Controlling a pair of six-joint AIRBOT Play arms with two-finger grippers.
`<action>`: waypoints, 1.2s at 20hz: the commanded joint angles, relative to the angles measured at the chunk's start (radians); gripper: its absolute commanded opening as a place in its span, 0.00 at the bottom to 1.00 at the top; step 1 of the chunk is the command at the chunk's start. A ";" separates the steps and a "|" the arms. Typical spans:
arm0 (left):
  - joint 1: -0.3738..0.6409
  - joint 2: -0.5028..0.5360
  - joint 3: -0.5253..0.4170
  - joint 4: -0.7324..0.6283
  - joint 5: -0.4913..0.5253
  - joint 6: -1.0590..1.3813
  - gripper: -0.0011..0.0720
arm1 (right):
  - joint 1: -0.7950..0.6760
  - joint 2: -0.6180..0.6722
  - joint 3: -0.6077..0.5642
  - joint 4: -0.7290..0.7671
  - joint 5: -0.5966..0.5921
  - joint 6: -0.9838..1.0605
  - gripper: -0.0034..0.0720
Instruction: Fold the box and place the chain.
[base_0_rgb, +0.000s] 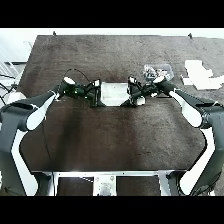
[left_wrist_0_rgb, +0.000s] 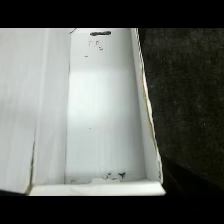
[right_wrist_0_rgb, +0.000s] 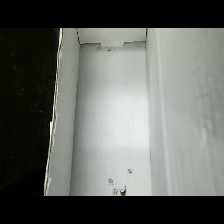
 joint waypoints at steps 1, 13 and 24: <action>0.000 -0.011 0.000 -0.003 -0.004 0.006 0.91 | 0.000 0.000 0.000 0.000 0.001 0.000 0.82; 0.022 -0.011 0.003 -0.041 -0.041 0.037 0.94 | 0.000 0.000 0.000 0.000 0.000 0.000 0.82; 0.026 -0.011 0.003 -0.048 -0.066 0.070 0.84 | 0.000 0.000 0.000 0.000 0.001 0.000 0.82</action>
